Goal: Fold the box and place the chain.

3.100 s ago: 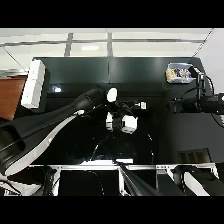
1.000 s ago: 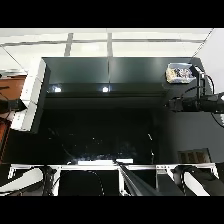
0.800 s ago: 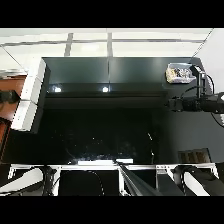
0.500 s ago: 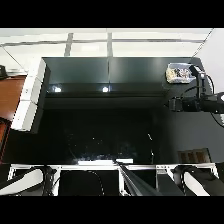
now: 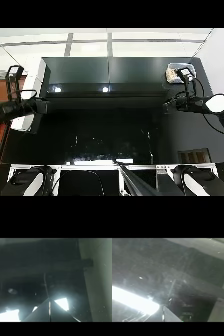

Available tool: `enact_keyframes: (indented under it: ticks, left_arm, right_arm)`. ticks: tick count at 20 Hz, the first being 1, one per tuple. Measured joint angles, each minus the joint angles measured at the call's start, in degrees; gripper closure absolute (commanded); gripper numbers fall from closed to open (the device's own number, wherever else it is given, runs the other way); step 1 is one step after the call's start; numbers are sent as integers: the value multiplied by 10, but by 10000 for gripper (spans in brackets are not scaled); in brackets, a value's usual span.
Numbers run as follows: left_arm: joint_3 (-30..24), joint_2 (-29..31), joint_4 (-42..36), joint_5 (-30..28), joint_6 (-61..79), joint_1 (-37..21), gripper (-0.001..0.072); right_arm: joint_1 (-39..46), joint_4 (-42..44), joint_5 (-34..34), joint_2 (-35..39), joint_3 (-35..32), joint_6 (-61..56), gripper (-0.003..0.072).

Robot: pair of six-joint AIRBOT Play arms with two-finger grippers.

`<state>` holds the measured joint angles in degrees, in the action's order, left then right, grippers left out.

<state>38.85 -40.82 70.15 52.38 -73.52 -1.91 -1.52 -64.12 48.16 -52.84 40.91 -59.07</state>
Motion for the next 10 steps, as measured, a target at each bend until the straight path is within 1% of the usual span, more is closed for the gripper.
enact_keyframes:
  ticks: [2, 4, 10]
  left_arm:
    - [-26, 34, 0, -17, -1, 8, 682]
    - [-39, 54, 0, -27, -2, 13, 682]
    - [-51, 71, -2, -39, -2, 17, 682]
  right_arm:
    - [-2, -9, -9, 0, -2, 1, 669]
    - [-3, -17, -14, 0, -3, 1, 669]
    - [-3, -23, -18, 0, -4, 2, 669]
